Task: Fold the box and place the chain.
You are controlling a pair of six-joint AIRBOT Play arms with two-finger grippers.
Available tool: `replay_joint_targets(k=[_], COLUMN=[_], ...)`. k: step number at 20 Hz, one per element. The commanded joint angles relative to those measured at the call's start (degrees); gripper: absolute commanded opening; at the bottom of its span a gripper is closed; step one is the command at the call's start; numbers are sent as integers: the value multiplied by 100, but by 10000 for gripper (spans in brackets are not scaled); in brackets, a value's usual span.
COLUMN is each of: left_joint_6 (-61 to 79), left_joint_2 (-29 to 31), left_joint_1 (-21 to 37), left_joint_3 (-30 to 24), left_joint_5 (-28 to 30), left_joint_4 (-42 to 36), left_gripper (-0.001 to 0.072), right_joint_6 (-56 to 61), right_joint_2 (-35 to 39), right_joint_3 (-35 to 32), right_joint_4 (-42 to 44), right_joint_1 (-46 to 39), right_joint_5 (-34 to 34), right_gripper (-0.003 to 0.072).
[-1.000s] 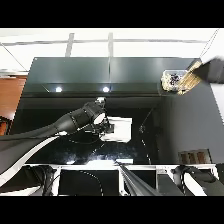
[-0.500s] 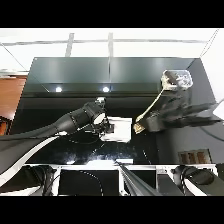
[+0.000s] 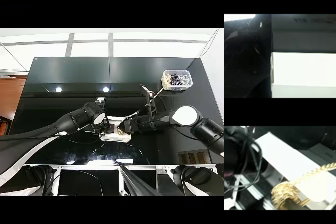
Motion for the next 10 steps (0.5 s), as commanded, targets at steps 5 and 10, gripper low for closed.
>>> replay_joint_targets(k=[5, 10], left_joint_6=[2, 2], left_joint_2=[-4, -4], left_joint_1=[2, 2], left_joint_3=[-2, -2], left_joint_5=[4, 4], left_joint_4=[2, 2], left_gripper=[31, 31], right_joint_6=[-361, 238], right_joint_2=[437, 581], right_joint_3=[13, -66], right_joint_4=[-140, -1895], right_joint_1=[-1923, -3279], right_joint_5=[1360, 503], right_gripper=[439, 439])
